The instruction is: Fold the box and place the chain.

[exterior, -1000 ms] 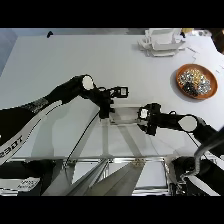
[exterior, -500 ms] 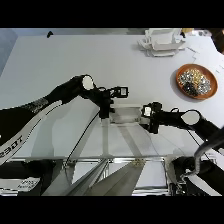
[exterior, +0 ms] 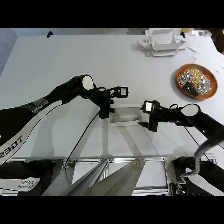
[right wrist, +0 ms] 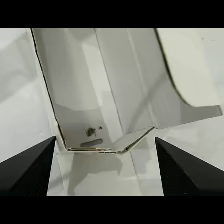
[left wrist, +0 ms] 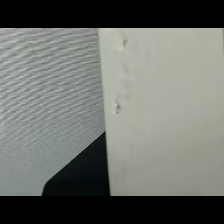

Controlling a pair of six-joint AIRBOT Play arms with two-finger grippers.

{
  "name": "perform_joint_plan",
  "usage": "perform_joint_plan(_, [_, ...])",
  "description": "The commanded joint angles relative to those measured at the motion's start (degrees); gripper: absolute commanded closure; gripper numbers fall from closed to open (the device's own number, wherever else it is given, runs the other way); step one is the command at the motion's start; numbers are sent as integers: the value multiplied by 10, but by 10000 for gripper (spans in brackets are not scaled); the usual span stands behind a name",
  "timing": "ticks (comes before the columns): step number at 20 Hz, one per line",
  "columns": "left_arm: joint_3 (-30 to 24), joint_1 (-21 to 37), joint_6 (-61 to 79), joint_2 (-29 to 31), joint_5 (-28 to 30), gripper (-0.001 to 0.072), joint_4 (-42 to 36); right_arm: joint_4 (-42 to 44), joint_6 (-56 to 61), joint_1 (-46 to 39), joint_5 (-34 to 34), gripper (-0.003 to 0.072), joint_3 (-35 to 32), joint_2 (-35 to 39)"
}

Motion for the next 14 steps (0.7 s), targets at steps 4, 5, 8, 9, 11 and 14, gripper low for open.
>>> perform_joint_plan(4, [0,0,0,0,0,697,0,56,-96,-9,28,-5,3,-39])
perform_joint_plan(5, [0,0,0,0,0,697,0,56,-97,-9,28,-5,3,-46])
perform_joint_plan(8, [0,0,0,0,0,697,0,56,-123,-9,30,-5,6,-67])
perform_joint_plan(9, [0,0,0,0,0,697,0,55,-125,-9,30,-4,6,-68])
perform_joint_plan(11, [0,0,0,0,0,697,0,56,-125,-9,30,-3,6,-68])
perform_joint_plan(14, [0,0,0,0,0,697,0,62,-141,3,30,5,6,-69])
